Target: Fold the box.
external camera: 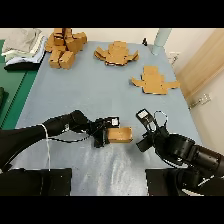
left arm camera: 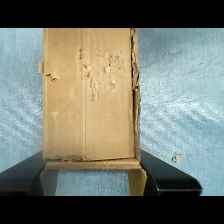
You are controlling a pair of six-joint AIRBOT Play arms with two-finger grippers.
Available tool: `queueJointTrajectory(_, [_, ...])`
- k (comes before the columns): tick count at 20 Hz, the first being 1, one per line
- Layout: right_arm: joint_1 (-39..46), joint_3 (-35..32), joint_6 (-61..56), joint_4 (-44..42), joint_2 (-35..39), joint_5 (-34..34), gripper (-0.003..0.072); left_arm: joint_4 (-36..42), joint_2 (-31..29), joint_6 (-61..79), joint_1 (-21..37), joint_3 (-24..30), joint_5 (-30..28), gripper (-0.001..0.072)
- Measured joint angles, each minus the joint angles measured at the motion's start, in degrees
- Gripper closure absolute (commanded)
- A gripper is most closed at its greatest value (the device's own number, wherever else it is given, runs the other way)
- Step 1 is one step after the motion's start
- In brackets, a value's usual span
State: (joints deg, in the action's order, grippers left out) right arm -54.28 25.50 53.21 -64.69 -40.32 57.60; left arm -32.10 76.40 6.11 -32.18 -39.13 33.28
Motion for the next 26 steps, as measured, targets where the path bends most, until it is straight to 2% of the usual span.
queueJointTrajectory(3, [0.0,0.0,-15.19,1.4,-1.36,1.75,0.0681,-0.68,-2.05,-6.03,2.91,-1.73,-1.49,0.0257])
queueJointTrajectory(5, [0.0,0.0,-22.91,2.58,-1.7,3.28,0.0682,-1.81,-4.39,-12.31,8.26,-3.04,-3.1,0.0258])
queueJointTrajectory(7, [0.0,0.0,-28.22,3.56,-1.92,4.28,0.0681,-3.1,-6.05,-18.08,16.52,-4.22,-5.53,0.0257])
queueJointTrajectory(10, [0.0,0.0,-33.64,4.5,-2.05,4.94,0.0682,-5.2,-5.31,-23.76,32.5,-6.4,-8.48,0.0258])
queueJointTrajectory(12, [0.0,0.0,-35.87,4.92,-2.08,5.33,0.0681,-5.92,-1.99,-26.12,42.66,-9.27,-8.96,0.0257])
queueJointTrajectory(15, [0.0,0.0,-37.59,5.16,-2.1,5.46,0.0682,-6.56,5.62,-29.59,53.86,-16.68,-6.62,0.0258])
queueJointTrajectory(19, [0.0,0.0,-38.95,5.33,-2.1,5.68,0.0682,-6.73,15.37,-32.98,59.04,-28.06,-3.8,0.0257])
queueJointTrajectory(22, [0.0,0.0,-40.19,5.33,-2.1,5.68,0.0681,-6.84,21.97,-34.49,59.14,-36.13,-3.19,0.0257])
queueJointTrajectory(26, [0.0,0.0,-41.22,5.33,-2.1,5.42,0.0682,-6.99,29.09,-34.16,57.18,-43.63,-4.07,0.0257])
